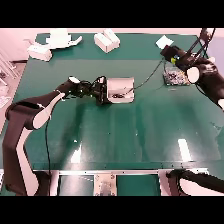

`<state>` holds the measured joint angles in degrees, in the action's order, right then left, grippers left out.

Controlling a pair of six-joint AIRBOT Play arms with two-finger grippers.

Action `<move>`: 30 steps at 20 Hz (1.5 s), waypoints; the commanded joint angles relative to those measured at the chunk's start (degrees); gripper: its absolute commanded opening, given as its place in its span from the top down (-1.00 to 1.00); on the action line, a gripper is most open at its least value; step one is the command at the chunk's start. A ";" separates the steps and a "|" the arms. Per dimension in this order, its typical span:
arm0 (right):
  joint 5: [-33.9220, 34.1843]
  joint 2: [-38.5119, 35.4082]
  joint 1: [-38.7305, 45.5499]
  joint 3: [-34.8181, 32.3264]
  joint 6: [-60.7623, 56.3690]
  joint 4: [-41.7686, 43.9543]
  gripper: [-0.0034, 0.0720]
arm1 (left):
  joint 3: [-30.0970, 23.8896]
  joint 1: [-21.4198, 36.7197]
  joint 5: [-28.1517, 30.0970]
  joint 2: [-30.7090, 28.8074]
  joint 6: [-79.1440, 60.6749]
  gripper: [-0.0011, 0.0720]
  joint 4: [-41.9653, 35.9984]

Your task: Fold the box and place the chain.

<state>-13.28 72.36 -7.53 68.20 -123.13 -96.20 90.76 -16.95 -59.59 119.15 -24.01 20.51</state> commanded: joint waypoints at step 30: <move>-5.22 7.02 -25.83 -7.50 4.44 0.13 0.90 | 0.00 -0.02 -0.07 -0.04 -0.02 -0.52 0.02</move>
<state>-18.41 75.90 -33.43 61.08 -118.45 -96.03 90.76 -16.95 -59.68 119.15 -24.01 20.51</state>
